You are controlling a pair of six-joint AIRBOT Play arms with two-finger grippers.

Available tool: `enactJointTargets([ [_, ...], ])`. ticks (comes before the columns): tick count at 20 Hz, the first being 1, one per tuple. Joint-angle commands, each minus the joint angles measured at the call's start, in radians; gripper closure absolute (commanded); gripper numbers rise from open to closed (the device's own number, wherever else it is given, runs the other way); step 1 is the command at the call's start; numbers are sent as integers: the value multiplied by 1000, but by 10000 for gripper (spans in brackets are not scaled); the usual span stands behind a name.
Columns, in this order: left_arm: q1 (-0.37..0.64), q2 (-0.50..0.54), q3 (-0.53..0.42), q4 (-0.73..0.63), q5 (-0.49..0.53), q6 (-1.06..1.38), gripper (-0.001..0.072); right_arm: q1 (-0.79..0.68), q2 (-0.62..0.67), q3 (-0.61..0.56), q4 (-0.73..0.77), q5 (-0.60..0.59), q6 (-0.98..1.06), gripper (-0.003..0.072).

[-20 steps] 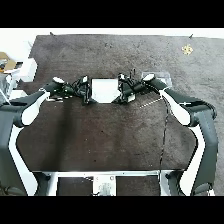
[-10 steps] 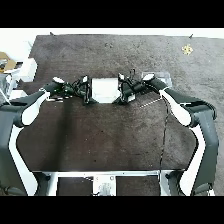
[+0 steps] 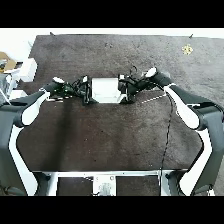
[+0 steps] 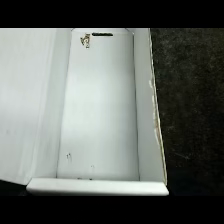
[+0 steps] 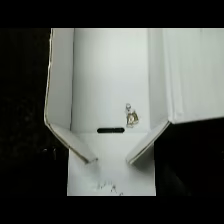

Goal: Fold the box and place the chain.

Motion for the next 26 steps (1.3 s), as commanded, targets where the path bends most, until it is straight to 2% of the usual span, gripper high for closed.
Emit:
enactJointTargets([
  [1,1,0,0,2,-3,0,365,-1,62,2,-115,-1,117,19],
  [5,1,0,0,2,-3,0,365,-2,143,2,-115,23,137,21],
  [8,1,0,0,2,-4,0,365,-2,177,2,-29,51,153,26],
  [9,1,0,0,2,-4,0,365,-2,181,1,8,60,152,195],
  [10,1,0,0,2,-4,0,365,-2,181,1,56,60,153,398],
  [11,1,0,0,2,-4,0,365,-2,177,1,114,57,152,533],
  [12,1,0,0,2,-4,0,365,-2,171,1,182,51,152,625],
  [13,1,0,0,2,-5,0,365,-2,160,1,255,30,143,668],
  [17,1,0,0,2,-4,0,365,-2,94,1,402,-141,80,687],
  [21,1,0,0,2,-4,0,365,-2,31,1,414,-306,44,688],
  [26,1,0,0,2,-4,0,365,-2,-16,1,381,-316,16,688],
])
